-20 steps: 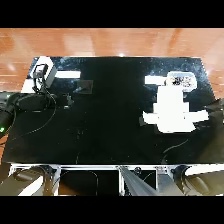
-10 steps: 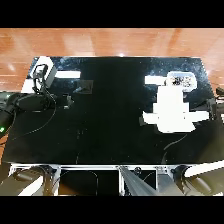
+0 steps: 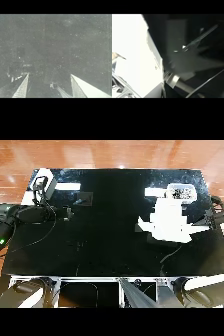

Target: Fold the box and place the chain.

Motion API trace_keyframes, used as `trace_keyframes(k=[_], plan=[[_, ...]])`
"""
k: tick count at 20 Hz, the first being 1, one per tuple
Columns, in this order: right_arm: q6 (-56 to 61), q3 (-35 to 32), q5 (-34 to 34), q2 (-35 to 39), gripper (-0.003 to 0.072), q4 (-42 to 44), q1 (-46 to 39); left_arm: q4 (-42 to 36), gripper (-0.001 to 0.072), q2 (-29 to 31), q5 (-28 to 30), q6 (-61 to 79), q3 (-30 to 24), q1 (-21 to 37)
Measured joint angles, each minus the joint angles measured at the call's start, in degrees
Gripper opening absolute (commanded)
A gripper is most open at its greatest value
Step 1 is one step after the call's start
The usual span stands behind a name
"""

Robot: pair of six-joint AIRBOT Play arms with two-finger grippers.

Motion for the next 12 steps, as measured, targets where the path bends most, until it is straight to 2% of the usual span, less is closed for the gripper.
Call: trace_keyframes(k=[3,5,8,12], plan=[[-1.01,-3.34,-1.4,4.74,0.0034,2.38,2.32,-0.02,0.0602,0.0,0.0,0.0,0.0,0.0],[-1.57,-8.11,-3.23,8.61,0.0034,4.22,4.92,-0.13,0.0602,0.0,0.02,0.0,0.0,0.0],[-2.91,-17.68,-7.45,15.02,0.0034,7.96,10.6,-0.42,0.0603,0.0,0.04,0.02,0.0,-0.07],[-5.35,-30.67,-16.13,23.12,0.0034,15.13,22.47,-0.96,0.0603,-0.63,-0.04,0.02,-0.04,-0.24]])
